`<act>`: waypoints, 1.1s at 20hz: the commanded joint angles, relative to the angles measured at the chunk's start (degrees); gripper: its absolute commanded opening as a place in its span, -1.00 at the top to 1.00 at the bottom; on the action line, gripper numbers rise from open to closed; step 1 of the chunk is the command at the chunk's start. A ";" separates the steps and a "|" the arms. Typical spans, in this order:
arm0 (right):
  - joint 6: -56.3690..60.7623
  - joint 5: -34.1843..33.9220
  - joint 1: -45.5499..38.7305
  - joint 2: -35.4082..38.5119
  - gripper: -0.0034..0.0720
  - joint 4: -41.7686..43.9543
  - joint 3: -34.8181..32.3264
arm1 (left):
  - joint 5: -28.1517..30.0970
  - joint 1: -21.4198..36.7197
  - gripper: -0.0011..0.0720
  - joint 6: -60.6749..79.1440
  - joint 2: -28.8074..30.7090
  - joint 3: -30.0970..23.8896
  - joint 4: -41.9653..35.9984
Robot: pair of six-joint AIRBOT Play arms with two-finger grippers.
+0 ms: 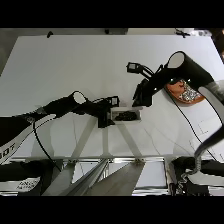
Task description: Fold the box and place the chain.
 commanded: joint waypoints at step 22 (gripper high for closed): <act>3.19 -12.26 13.86 7.52 -0.50 -9.31 -10.69 | 0.00 -0.02 0.50 0.02 0.02 -0.04 0.02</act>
